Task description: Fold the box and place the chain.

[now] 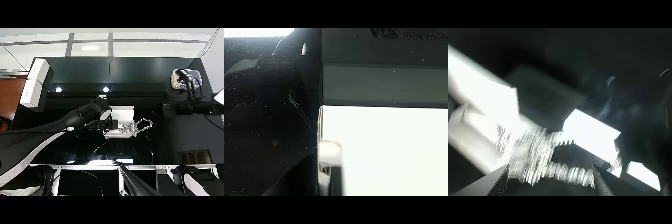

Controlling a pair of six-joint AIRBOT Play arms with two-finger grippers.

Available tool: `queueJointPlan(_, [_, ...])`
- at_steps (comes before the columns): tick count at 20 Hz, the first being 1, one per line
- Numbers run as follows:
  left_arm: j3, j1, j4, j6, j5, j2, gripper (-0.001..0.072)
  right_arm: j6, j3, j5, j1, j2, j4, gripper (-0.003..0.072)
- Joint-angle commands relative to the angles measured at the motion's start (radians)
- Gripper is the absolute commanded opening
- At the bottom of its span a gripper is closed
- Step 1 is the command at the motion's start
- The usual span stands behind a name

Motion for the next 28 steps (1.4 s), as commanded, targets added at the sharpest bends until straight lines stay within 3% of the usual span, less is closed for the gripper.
queueJointPlan(1, [0.000,0.000,0.000,0.000,-0.004,0.000,0.0033,-0.379,-0.163,-0.215,-0.029,0.021,0.266,0.0595])
queueJointPlan(2, [0.000,0.000,0.000,0.000,-0.003,0.000,0.0033,-0.492,-0.186,-0.221,0.020,0.016,0.245,0.0712])
queueJointPlan(5, [0.000,0.001,0.000,0.000,0.001,0.000,0.0033,-0.655,-0.211,-0.295,0.185,-0.013,0.027,0.0720])
queueJointPlan(9, [0.000,0.001,0.000,0.000,0.001,0.000,0.0033,-0.822,-0.211,-0.309,0.305,-0.071,-0.052,0.0720])
queueJointPlan(14, [0.000,0.001,0.000,0.000,0.000,0.000,0.0033,-0.853,-0.228,-0.260,0.327,-0.105,-0.046,0.0720])
queueJointPlan(20, [0.000,0.001,0.000,0.000,-0.002,0.000,0.0033,-1.034,-0.250,-0.321,0.386,-0.158,0.032,0.0720])
queueJointPlan(24, [0.000,0.001,0.000,0.000,-0.002,0.000,0.0033,-1.051,-0.250,-0.426,0.429,-0.188,0.031,0.0720])
queueJointPlan(28, [0.000,0.001,0.000,0.000,-0.002,0.000,0.0033,-1.047,-0.250,-0.425,0.428,-0.191,0.031,0.0720])
